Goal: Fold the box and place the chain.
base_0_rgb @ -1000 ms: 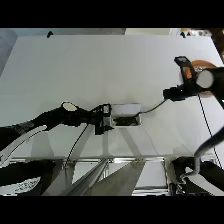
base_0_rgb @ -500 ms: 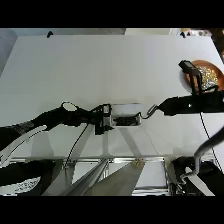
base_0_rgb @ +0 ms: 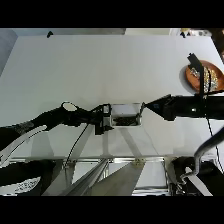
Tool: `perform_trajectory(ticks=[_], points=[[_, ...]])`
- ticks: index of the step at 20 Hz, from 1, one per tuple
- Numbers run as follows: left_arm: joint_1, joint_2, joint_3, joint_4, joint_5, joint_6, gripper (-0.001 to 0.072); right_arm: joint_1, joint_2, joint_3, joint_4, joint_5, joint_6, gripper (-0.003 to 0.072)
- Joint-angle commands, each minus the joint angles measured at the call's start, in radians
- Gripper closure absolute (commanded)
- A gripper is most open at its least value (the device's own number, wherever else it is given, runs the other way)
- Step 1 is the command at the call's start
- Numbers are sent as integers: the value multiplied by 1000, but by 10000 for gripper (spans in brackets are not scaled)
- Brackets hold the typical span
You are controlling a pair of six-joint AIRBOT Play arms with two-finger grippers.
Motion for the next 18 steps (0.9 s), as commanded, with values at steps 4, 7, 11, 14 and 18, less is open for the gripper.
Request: perform_trajectory(ticks=[4, 7, 11, 14, 18], points=[[0, 0, 0, 0, 0, 0, 575, 1, -6, -1, 85, -68, -30, 667], [0, 0, 0, 0, 0, 0, 575, 1, -19, 6, 142, -85, -37, 667], [0, 0, 0, 0, 0, 0, 575, 71, -66, 66, 155, -87, -56, 667], [0, 0, 0, 0, 0, 0, 575, 154, -105, 81, 103, -121, -55, 667], [0, 0, 0, 0, 0, 0, 575, 209, -153, 82, 51, -146, -51, 667]])
